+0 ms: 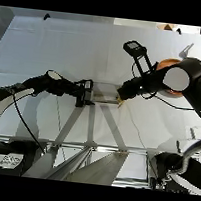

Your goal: Fold the box and place the chain.

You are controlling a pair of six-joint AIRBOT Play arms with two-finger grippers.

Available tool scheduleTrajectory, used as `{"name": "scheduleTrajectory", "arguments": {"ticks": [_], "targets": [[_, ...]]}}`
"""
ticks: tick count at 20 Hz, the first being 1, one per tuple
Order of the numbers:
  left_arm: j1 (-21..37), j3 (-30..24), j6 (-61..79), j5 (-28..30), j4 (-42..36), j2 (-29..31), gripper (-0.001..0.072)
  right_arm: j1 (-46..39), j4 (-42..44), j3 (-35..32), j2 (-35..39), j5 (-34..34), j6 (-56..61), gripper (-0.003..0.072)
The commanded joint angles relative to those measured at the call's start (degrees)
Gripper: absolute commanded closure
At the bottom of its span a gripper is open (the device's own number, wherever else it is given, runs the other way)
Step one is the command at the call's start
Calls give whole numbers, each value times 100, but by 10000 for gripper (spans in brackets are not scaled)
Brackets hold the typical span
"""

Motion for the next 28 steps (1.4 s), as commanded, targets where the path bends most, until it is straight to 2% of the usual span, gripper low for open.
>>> {"name": "scheduleTrajectory", "arguments": {"ticks": [1, 4, 8, 13, 18, 24, 28], "targets": [[2, 2, 0, 2, 0, 0, 497, 66, 304, -2, 4, -549, -350, 682], [2, 2, 0, 2, 0, 0, 497, 66, 741, -2, -2, -966, -498, 684], [2, 2, 0, 2, 0, 0, 497, 66, 1274, -2, -160, -866, -927, 684], [2, 2, 0, 2, 0, 0, 497, 63, 1224, -24, -413, -879, -1178, 684], [2, 2, 0, 2, 0, 0, 497, 63, 643, -592, -697, -1193, -1145, 683], [2, 2, 0, 2, 0, 0, 497, 66, 702, -612, -1121, -1698, -826, 680], [2, 2, 0, 2, 0, 0, 497, 66, 782, -612, -1126, -1624, -837, 672]]}}
